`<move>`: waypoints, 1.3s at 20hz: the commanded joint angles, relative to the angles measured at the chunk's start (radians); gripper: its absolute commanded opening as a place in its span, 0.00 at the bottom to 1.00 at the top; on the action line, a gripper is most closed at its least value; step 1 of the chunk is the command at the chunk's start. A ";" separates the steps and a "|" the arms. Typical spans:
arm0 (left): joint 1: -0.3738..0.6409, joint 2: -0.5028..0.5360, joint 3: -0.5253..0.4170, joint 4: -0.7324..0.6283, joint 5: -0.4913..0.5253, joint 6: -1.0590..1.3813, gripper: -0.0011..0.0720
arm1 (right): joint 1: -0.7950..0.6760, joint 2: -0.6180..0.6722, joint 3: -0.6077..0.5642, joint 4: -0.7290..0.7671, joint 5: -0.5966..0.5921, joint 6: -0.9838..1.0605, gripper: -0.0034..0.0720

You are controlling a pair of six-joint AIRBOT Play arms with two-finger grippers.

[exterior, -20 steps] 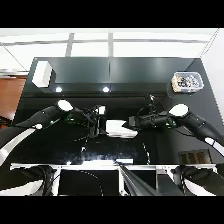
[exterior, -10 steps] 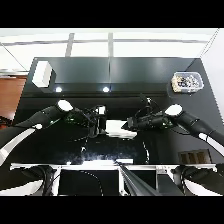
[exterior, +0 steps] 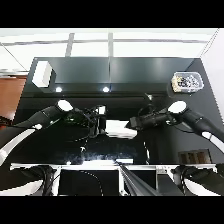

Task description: Fold the box and place the chain.

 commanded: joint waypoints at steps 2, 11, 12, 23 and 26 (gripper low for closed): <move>0.003 0.061 0.013 0.154 0.003 -0.169 0.99 | -0.162 0.140 0.081 -0.037 0.190 -0.012 0.07; -0.121 0.148 0.103 0.284 -0.001 -0.467 0.99 | -0.595 0.282 0.127 -0.187 0.265 -0.010 0.07; -0.154 0.134 0.134 0.278 0.011 -0.468 0.99 | -0.611 0.282 0.127 -0.187 0.265 -0.010 0.07; -0.282 -0.101 0.356 0.266 0.015 -0.653 0.99 | -0.621 0.282 0.127 -0.224 0.200 -0.010 0.07; -0.292 -0.119 0.356 0.268 -0.030 -0.655 0.99 | -0.621 0.282 0.127 -0.235 0.193 -0.010 0.07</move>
